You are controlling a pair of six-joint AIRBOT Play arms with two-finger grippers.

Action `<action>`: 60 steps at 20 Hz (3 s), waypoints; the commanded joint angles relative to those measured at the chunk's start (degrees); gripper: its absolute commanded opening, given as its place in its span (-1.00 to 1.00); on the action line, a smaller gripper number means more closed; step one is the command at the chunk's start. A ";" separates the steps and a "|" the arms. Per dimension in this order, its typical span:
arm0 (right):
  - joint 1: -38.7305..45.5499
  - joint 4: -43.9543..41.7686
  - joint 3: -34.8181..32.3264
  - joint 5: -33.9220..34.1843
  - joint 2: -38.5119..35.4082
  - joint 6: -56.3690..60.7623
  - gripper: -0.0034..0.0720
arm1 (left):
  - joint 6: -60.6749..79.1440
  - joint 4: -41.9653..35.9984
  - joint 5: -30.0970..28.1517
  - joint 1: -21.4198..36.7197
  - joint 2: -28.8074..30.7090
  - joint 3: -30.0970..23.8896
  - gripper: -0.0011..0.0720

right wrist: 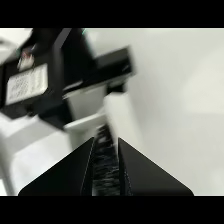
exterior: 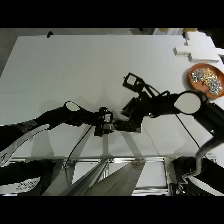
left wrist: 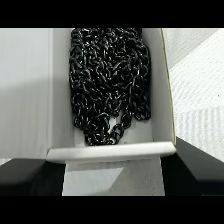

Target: Fold the box and place the chain.

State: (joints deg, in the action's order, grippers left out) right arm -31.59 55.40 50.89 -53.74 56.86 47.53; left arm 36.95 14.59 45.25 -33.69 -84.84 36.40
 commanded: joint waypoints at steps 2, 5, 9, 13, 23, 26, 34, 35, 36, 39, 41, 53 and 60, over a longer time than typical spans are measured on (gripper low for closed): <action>6.99 2.91 8.50 -3.82 4.33 0.61 -0.81 | 0.00 0.00 0.00 0.02 0.02 0.00 -0.60; 10.97 5.18 8.50 -4.55 9.49 0.66 -0.88 | 0.00 0.00 0.00 0.02 0.02 0.00 -0.60; 9.66 7.76 8.41 -7.56 15.37 0.66 -0.88 | 0.02 0.00 -0.02 0.02 0.02 0.00 -0.60; 7.45 7.69 5.92 -6.84 17.14 0.61 -0.88 | 0.00 0.00 -0.02 0.04 0.02 0.00 -0.60; 0.63 -4.22 -2.58 -4.44 8.68 -12.26 -0.88 | 0.00 0.00 -0.02 0.04 0.02 0.00 -0.60; -1.42 -3.50 -5.64 -2.29 5.31 -14.91 -0.87 | 0.00 0.00 -0.02 0.04 0.02 0.00 -0.60; -4.52 2.84 -7.41 -0.81 4.57 -14.97 -0.38 | 0.00 0.00 -0.02 0.02 0.02 0.00 -0.60; -4.52 3.61 -7.41 -0.85 4.57 -14.95 -0.38 | 0.00 0.00 -0.02 0.02 0.02 0.00 -0.60; -4.52 4.61 -7.41 -0.83 4.57 -14.84 -0.38 | 0.00 0.00 -0.02 0.02 0.02 0.00 -0.60; -4.52 6.34 -7.41 -0.57 4.55 -14.84 -0.38 | 0.00 0.00 -0.02 0.02 0.02 0.00 -0.60; -4.52 6.36 -7.41 -0.31 4.55 -14.80 -0.40 | 0.02 0.00 -0.02 0.02 0.02 0.00 -0.60; -4.52 6.51 -8.17 1.86 4.59 -14.82 -0.64 | 0.00 0.00 -0.02 0.02 0.02 0.00 -0.60; -4.52 6.27 -10.19 2.45 4.59 -14.82 -0.55 | 0.00 0.00 -0.02 0.02 0.02 0.00 -0.60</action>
State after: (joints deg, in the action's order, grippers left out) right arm -36.10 61.52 41.45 -51.48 61.41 32.69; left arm 36.88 14.52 45.10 -33.65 -84.86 36.40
